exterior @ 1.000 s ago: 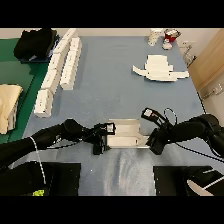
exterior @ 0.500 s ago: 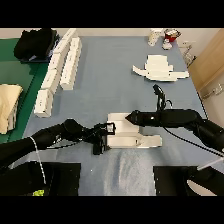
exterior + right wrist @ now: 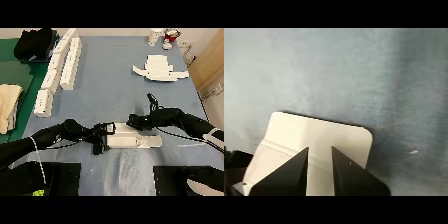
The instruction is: Fold the box.
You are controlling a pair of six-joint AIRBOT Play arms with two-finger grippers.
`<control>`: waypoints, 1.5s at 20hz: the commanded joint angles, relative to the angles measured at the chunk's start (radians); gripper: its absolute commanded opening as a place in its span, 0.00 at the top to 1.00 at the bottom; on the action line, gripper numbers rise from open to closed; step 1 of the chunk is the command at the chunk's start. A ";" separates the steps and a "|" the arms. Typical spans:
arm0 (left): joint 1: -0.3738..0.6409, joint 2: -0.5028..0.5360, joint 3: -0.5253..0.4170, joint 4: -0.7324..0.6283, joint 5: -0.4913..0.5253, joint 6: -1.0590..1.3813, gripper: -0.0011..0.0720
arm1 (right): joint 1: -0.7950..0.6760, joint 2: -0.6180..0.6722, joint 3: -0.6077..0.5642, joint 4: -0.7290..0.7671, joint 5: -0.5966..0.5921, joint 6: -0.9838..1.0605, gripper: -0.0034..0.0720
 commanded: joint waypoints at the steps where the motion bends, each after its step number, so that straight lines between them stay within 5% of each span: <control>1: 0.000 0.000 0.001 0.000 0.000 0.001 0.44 | 0.000 -0.027 0.001 -0.037 -0.039 0.000 0.66; 11: 0.000 0.000 0.001 0.000 0.000 0.001 0.44 | -0.002 0.075 0.032 -0.139 -0.077 -0.050 0.66; 16: 0.000 0.000 0.001 0.000 0.000 0.001 0.44 | -0.002 0.296 0.120 -0.447 -0.285 -0.202 0.66; 19: 0.000 0.000 0.001 0.000 0.000 0.001 0.44 | -0.002 0.411 0.114 -0.523 -0.513 -0.433 0.64; 20: 0.000 0.000 0.001 0.000 0.000 0.001 0.44 | -0.002 0.433 0.101 -0.528 -0.578 -0.485 0.58; 21: 0.000 0.000 0.001 0.000 0.000 0.001 0.44 | -0.001 0.449 0.077 -0.530 -0.621 -0.530 0.34; 22: 0.000 0.000 0.001 0.000 0.000 0.001 0.44 | -0.001 0.458 0.046 -0.532 -0.634 -0.588 0.22; 30: 0.000 0.000 0.001 0.000 0.000 0.001 0.44 | 0.045 0.351 -0.086 -0.540 -0.356 -1.020 0.17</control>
